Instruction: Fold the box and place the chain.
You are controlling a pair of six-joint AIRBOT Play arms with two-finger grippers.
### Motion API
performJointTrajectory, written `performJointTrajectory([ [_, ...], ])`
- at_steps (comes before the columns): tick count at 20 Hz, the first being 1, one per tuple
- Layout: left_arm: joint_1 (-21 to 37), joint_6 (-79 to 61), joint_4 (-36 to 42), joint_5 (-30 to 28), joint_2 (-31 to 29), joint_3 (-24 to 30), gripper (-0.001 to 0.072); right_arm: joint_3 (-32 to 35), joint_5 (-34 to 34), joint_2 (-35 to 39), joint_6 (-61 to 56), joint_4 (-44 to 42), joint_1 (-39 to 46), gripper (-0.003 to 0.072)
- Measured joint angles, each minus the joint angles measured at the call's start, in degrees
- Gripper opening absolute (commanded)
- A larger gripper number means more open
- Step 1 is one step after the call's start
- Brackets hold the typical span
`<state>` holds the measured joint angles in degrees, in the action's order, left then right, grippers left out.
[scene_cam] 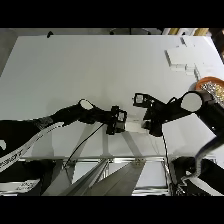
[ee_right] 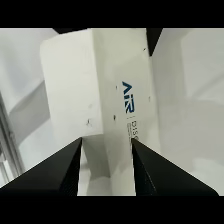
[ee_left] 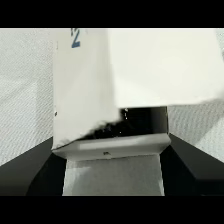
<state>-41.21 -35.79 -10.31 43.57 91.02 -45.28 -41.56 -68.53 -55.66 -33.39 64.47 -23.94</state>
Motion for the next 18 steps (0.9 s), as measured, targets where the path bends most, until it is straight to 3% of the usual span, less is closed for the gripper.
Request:
performJointTrajectory([
  [4,0.0,0.0,0.0,0.0,0.0,0.0,0.0068,1.4,1.9,0.5,0.3,1.0,-0.3,0.0335],
  [7,0.0,0.2,0.0,-0.1,0.0,0.0,0.0068,1.7,3.3,0.6,0.3,2.2,-0.4,0.0224],
  [15,0.0,0.1,0.1,-0.2,0.0,0.0,0.0068,2.9,5.6,0.6,0.5,3.0,-0.5,0.0219],
  [18,0.1,0.2,0.1,-0.2,0.0,0.0,0.0068,3.8,7.3,0.7,0.5,3.1,-0.5,0.0178],
])
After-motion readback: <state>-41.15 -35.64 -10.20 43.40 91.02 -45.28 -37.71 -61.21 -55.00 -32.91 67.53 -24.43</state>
